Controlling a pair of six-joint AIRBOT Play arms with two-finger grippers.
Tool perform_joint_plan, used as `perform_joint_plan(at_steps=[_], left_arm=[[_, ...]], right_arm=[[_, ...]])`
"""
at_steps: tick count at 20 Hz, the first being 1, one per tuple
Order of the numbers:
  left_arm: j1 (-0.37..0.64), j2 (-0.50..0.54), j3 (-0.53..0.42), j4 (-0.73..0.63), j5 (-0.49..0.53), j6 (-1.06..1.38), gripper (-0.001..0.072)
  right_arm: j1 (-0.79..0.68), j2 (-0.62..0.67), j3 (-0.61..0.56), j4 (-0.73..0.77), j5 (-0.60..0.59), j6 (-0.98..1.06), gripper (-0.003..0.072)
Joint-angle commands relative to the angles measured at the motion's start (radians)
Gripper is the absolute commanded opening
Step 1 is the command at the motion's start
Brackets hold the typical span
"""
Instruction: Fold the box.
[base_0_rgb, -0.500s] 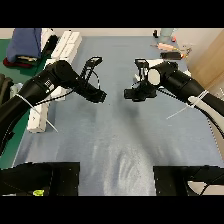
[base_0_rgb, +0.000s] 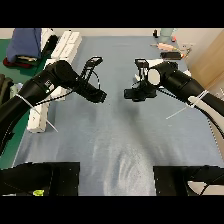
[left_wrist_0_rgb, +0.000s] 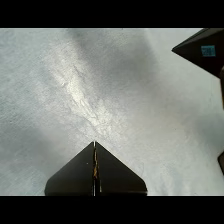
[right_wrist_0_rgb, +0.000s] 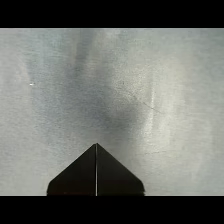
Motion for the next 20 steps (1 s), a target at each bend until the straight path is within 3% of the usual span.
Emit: perform_joint_plan(at_steps=[1, 6, 11, 14, 16, 18, 19, 20], left_arm=[[0.0, 0.0, 0.001, 0.001, 0.001, 0.0, 0.0016], [0.0, 0.0, 0.001, 0.001, 0.003, 0.0, 0.0016], [0.0, 0.0, 0.001, -0.008, 0.095, 0.0, 0.0016], [0.002, -0.001, 0.0, -0.016, 0.12, -0.069, 0.0017], [0.002, -0.002, 0.001, -0.016, 0.134, -0.113, 0.0018], [0.002, -0.002, 0.001, -0.017, 0.133, -0.128, 0.002], [0.002, -0.002, 0.001, -0.017, 0.134, -0.138, 0.0191], [0.002, -0.002, 0.0, -0.017, 0.134, -0.139, 0.0575]], right_arm=[[0.0, 0.0, 0.001, 0.0, -0.04, 0.013, 0.0005], [0.0, -0.001, 0.001, 0.0, -0.112, 0.018, 0.0006], [0.0, -0.002, 0.001, 0.103, -0.119, -0.02, 0.0006], [-0.106, -0.029, 0.073, -0.102, -0.05, -0.081, 0.001], [-0.317, -0.097, 0.212, -0.141, 0.004, -0.173, 0.0155], [-0.561, -0.192, 0.351, -0.044, -0.003, -0.299, 0.0327], [-0.679, -0.25, 0.415, 0.036, -0.003, -0.35, 0.0369], [-0.778, -0.306, 0.468, 0.127, -0.003, -0.403, 0.0369]])
